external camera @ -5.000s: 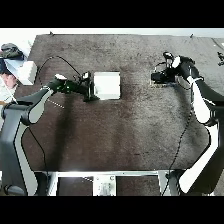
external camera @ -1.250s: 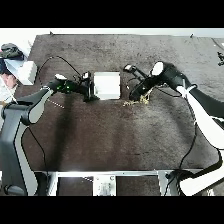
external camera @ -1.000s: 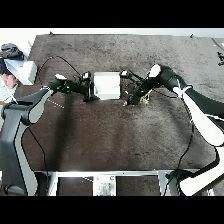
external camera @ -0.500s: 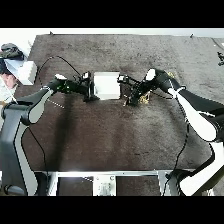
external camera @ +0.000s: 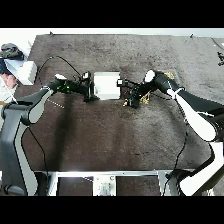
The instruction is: Fold the box and place the chain.
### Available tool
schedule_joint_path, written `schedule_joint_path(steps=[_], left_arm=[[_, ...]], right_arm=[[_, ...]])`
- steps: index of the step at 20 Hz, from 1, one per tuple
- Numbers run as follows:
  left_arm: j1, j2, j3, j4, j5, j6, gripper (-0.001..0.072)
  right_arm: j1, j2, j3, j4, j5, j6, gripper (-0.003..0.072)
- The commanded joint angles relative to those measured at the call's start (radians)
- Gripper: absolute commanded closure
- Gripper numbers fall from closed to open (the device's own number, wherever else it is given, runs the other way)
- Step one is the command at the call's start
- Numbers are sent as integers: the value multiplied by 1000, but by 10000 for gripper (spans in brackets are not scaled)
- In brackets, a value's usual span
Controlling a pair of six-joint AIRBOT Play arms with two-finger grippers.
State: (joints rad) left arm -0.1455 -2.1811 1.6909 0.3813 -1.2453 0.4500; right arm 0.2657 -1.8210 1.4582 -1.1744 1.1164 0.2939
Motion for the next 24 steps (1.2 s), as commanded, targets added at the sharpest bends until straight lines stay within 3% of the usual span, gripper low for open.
schedule_joint_path(steps=[1,4,5,13,16,21,24], left_arm=[[1,-1,0,0,0,0,241],[1,-1,0,0,0,0,241],[1,-1,0,0,0,0,241],[1,-1,0,0,0,0,241],[1,-1,0,0,0,0,241],[1,-1,0,0,0,0,242],[1,-1,0,0,0,0,241]], right_arm=[[2,0,-8,13,-9,-13,468],[2,1,-8,16,-10,-14,500],[2,6,-8,16,-2,-13,671],[2,226,-7,114,0,-2,672],[2,341,-3,219,-132,-4,672],[8,487,-2,402,-486,-14,674],[59,489,45,404,-544,-14,674]])
